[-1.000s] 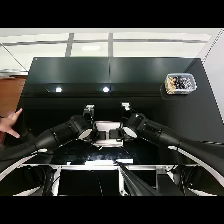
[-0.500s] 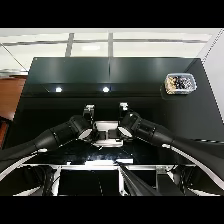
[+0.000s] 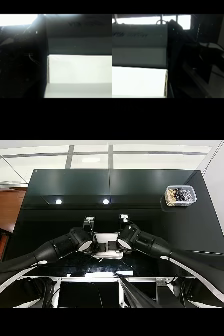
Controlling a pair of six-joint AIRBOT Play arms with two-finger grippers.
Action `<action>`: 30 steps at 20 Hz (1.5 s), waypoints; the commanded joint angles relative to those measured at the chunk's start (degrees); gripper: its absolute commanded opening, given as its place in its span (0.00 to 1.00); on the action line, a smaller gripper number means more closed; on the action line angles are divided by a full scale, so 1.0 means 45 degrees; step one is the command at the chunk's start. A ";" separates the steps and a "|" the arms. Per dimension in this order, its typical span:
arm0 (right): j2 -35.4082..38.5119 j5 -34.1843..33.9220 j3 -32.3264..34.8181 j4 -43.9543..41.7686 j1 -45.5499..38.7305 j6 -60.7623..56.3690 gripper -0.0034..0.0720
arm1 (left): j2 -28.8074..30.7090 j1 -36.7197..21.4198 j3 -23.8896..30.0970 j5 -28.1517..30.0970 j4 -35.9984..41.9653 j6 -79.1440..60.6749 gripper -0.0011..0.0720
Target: Fold the box and place the chain.
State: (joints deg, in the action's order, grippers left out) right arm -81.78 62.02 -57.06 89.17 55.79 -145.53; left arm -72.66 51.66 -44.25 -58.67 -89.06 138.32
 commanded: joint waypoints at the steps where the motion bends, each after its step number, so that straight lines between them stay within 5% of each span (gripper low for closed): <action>1: -0.0092 -0.0029 -0.0005 0.0073 0.0005 -0.0053 0.30 | 0.0000 0.0010 -0.0005 0.0005 -0.0005 -0.0019 0.06; 8: -0.0199 -0.0068 -0.0005 0.0049 0.0005 -0.0053 0.29 | 0.0000 0.0010 -0.0005 0.0015 -0.0005 -0.0015 0.06; 14: -0.0199 -0.0131 -0.0005 0.0049 0.0010 -0.0058 0.08 | 0.0000 0.0010 -0.0005 0.0019 0.0005 -0.0015 0.06; 20: -0.0189 -0.0112 -0.0010 0.0044 0.0010 -0.0053 0.09 | 0.0000 0.0010 -0.0005 0.0019 0.0000 -0.0019 0.06; 21: -0.0165 -0.0068 -0.0015 0.0044 0.0010 -0.0053 0.10 | 0.0000 0.0010 -0.0005 0.0019 0.0000 -0.0019 0.06; 22: -0.0117 0.0019 -0.0015 0.0049 0.0005 -0.0053 0.46 | 0.0000 0.0010 -0.0005 0.0015 0.0000 -0.0019 0.06; 23: -0.0034 0.0248 -0.0015 0.0078 0.0005 -0.0049 0.60 | 0.0000 0.0010 -0.0005 0.0015 0.0000 -0.0019 0.06; 30: 0.0452 0.0607 -0.0010 0.0476 -0.0015 0.0010 0.60 | 0.0000 0.0010 -0.0005 0.0024 0.0000 -0.0015 0.06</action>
State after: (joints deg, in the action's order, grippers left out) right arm -80.20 64.53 -57.06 91.00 55.72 -145.67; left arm -72.66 51.66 -44.27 -58.61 -89.06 138.19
